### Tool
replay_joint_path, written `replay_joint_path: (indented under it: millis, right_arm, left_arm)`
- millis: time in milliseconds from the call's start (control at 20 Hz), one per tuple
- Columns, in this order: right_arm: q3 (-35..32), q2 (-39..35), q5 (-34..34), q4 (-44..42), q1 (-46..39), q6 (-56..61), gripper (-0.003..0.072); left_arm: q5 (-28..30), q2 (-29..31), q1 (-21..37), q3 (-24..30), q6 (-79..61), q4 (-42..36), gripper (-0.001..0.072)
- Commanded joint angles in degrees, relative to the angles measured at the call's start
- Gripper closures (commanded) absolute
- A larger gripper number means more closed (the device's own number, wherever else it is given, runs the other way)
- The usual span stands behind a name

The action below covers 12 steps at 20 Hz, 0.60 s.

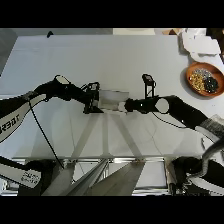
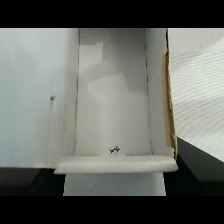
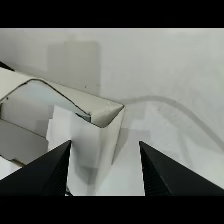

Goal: Fold the box and place the chain.

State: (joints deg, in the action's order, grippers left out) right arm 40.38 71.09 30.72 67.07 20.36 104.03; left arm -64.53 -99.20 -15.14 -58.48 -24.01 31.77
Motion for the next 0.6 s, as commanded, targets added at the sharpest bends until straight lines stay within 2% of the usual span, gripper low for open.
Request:
replay_joint_path:
  millis: [0,350,550]
  right_arm:
    - [0.44,0.57,1.29,9.92,1.36,10.14,0.0217]
    - [4.94,1.68,4.85,9.75,1.95,12.48,0.023]
    - [5.66,3.82,4.26,9.9,5.27,14.69,0.023]
  left_arm:
    - [0.02,-0.02,0.02,0.02,0.0,-0.02,0.0432]
    - [0.02,0.0,0.02,0.02,0.0,-0.02,0.0432]
    - [0.02,-0.02,0.02,0.02,0.0,-0.02,0.0432]
